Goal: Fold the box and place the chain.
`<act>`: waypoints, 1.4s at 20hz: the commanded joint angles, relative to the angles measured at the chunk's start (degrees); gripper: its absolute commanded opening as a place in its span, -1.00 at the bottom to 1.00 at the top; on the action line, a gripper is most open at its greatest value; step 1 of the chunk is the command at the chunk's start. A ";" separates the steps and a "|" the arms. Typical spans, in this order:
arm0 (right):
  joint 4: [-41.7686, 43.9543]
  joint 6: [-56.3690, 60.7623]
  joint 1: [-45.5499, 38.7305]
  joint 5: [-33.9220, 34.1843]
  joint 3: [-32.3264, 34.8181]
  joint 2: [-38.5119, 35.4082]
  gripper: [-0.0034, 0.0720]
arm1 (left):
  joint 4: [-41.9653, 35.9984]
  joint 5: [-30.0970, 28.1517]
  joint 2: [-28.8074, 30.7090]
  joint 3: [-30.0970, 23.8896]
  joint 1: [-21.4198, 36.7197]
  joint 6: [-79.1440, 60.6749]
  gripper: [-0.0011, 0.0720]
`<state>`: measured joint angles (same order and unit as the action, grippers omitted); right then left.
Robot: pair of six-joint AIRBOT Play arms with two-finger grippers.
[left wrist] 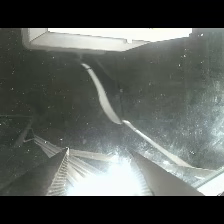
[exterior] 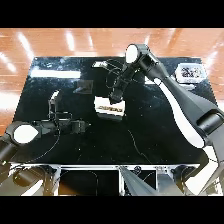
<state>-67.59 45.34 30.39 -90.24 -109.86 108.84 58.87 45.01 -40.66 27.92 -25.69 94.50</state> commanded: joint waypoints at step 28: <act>-5.95 -0.02 2.51 1.49 0.00 1.73 -0.39 | 0.46 -0.02 -0.02 0.04 0.02 -1.14 0.37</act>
<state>-73.63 45.19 32.82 -88.40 -109.89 110.52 59.31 44.99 -40.66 27.92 -25.69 93.56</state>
